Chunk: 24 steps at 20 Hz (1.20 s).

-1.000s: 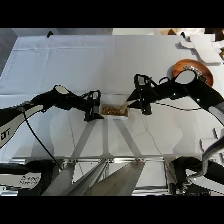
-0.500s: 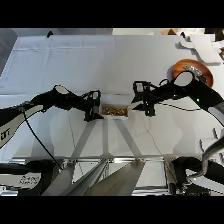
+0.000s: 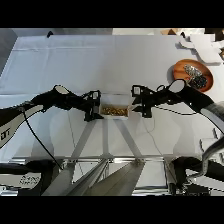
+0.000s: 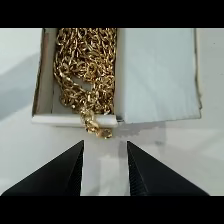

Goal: Fold the box and place the chain.

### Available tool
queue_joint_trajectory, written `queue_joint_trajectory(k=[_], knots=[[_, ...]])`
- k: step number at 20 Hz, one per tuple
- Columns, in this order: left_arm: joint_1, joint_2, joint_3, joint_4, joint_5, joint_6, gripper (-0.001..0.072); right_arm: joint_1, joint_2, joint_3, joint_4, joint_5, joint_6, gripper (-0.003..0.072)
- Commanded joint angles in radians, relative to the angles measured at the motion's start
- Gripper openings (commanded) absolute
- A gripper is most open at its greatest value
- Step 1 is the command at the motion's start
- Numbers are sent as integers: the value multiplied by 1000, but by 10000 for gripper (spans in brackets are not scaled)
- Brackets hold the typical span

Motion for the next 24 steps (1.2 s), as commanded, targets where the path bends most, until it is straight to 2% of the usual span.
queue_joint_trajectory(k=[1,7,8,9,15,20,24], knots=[[0,0,0,0,0,0,401,0,-60,-5,60,-10,-4,229],[0,0,0,0,0,0,401,0,-65,-5,113,-6,-32,210],[0,0,0,0,0,0,401,0,-65,-5,113,-5,-32,131],[0,0,0,0,0,0,401,0,-64,-5,110,-5,-31,6],[0,0,0,0,0,0,401,0,-51,-5,39,-7,1,9],[0,0,0,0,0,0,401,0,45,-5,-45,-6,101,9],[0,0,0,0,0,0,401,0,124,-4,49,32,113,10]])
